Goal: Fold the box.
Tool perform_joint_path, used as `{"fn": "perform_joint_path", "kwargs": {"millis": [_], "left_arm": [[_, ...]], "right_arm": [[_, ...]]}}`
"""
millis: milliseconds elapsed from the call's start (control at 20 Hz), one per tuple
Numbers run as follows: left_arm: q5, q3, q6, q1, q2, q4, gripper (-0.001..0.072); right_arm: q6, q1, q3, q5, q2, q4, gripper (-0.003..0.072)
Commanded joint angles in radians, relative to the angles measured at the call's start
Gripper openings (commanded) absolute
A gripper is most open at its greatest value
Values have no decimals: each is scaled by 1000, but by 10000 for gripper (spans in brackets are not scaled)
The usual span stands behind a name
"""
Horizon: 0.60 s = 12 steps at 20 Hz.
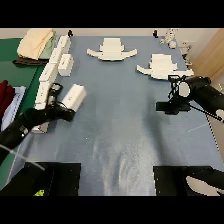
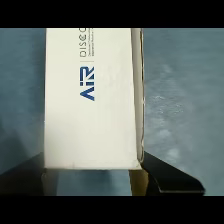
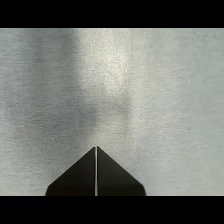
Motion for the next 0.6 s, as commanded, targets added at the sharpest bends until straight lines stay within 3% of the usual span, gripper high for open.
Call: {"fn": "perform_joint_path", "kwargs": {"millis": [0, 250, 550], "left_arm": [[-8, 119, -94, 144, -169, 65, 453], [14, 441, -196, 143, -508, 65, 453], [2, 777, -203, 141, -781, 65, 453]], "right_arm": [[0, 0, 1, 0, 0, 0, 18], [0, 0, 1, 0, 0, 0, 18], [0, 0, 1, 0, 0, 0, 18]]}}
